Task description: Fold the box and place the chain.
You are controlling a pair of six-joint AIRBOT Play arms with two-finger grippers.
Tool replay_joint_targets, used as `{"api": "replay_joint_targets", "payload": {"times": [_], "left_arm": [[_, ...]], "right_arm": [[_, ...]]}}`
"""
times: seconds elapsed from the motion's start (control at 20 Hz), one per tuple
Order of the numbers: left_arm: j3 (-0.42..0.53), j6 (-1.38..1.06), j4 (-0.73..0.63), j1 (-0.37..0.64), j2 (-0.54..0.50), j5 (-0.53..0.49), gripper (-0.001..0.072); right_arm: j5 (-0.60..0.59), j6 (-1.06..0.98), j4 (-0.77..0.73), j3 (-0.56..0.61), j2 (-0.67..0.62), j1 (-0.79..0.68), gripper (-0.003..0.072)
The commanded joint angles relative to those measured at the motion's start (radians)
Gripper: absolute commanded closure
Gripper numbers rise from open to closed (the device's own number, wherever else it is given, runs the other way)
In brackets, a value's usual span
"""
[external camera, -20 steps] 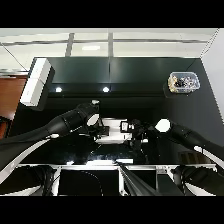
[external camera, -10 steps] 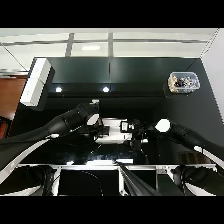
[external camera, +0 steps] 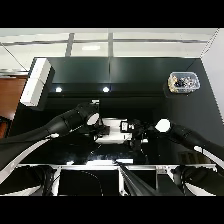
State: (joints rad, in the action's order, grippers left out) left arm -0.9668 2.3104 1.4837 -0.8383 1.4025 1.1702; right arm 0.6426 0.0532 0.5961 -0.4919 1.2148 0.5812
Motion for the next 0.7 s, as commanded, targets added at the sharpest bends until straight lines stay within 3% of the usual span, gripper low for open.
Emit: {"api": "replay_joint_targets", "payload": {"times": [0.0, 0.05, 0.3, 0.45, 0.5, 0.65], "left_arm": [[0.0, 0.002, -0.005, 0.0, 0.0, -0.013, 0.0613], [0.0, 0.0, -0.005, 0.0, 0.0, -0.013, 0.0684], [0.0, 0.0, -0.004, 0.0, 0.0, -0.014, 0.0684], [0.0, -0.002, -0.004, 0.0, 0.0, -0.013, 0.0684], [0.0, -0.002, -0.004, 0.0, 0.0, -0.013, 0.0684], [0.0, -0.002, -0.004, 0.0, 0.0, -0.013, 0.0684]], "right_arm": [[0.0, 0.0, 0.0, 0.0, 0.0, 0.0, 0.0485], [0.0, 0.0, 0.0, 0.0, 0.0, 0.0, 0.0485], [0.0, -0.001, -0.002, 0.0, 0.0, 0.0, 0.048], [0.0, -0.001, -0.001, 0.0, -0.002, -0.002, 0.0183], [0.0, -0.001, -0.001, 0.0, -0.003, -0.002, 0.0116], [0.0, -0.001, 0.003, 0.0, -0.022, -0.002, 0.0112]]}}
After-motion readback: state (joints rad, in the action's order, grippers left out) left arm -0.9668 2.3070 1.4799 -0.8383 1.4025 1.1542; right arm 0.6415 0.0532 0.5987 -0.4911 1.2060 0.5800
